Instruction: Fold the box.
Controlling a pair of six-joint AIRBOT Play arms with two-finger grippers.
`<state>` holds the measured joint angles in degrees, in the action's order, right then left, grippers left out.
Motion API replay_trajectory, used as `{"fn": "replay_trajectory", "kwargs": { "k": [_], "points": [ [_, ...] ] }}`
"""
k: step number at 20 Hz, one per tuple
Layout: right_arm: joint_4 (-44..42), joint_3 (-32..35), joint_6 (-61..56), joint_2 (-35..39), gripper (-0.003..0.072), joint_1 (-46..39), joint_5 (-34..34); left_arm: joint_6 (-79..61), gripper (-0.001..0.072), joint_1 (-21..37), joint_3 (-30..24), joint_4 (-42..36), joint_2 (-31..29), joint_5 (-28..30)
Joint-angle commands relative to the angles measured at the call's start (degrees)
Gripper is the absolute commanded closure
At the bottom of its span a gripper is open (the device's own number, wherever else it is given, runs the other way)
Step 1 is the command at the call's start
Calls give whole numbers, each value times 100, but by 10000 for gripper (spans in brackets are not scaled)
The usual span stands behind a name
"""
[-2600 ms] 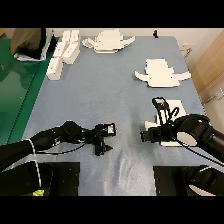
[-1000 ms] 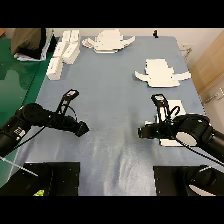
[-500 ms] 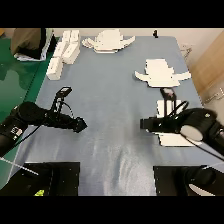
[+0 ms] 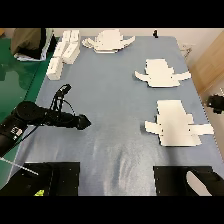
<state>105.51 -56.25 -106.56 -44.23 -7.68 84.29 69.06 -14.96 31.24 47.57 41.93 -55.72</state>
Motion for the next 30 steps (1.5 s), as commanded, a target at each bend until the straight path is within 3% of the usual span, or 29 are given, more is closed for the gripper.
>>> {"fn": "replay_trajectory", "kwargs": {
  "k": [1,2,3,4,10,16,20,30],
  "points": [
    [-1368,13,1274,-555,320,-1746,-498,-2,176,4,2,-402,-2,26],
    [-1836,13,1550,-824,317,-1974,-616,-2,176,4,0,-400,-2,13],
    [-2135,13,1764,-1126,262,-2124,-684,-2,175,4,0,-417,-2,7],
    [-2247,9,1882,-1471,161,-2225,-719,-2,174,4,2,-433,-2,7],
    [-1939,-199,2188,-3099,150,-2594,-671,0,165,4,2,-435,-2,-33],
    [-1932,-706,2369,-3211,160,-3311,-892,-2,165,4,2,-435,-2,-35],
    [-1987,-743,2444,-3545,161,-3759,-634,-2,166,4,2,-435,-2,-35],
    [-2181,-710,3136,-3567,177,-3805,-638,-2,166,4,0,-435,-2,-17]
  ]
}}
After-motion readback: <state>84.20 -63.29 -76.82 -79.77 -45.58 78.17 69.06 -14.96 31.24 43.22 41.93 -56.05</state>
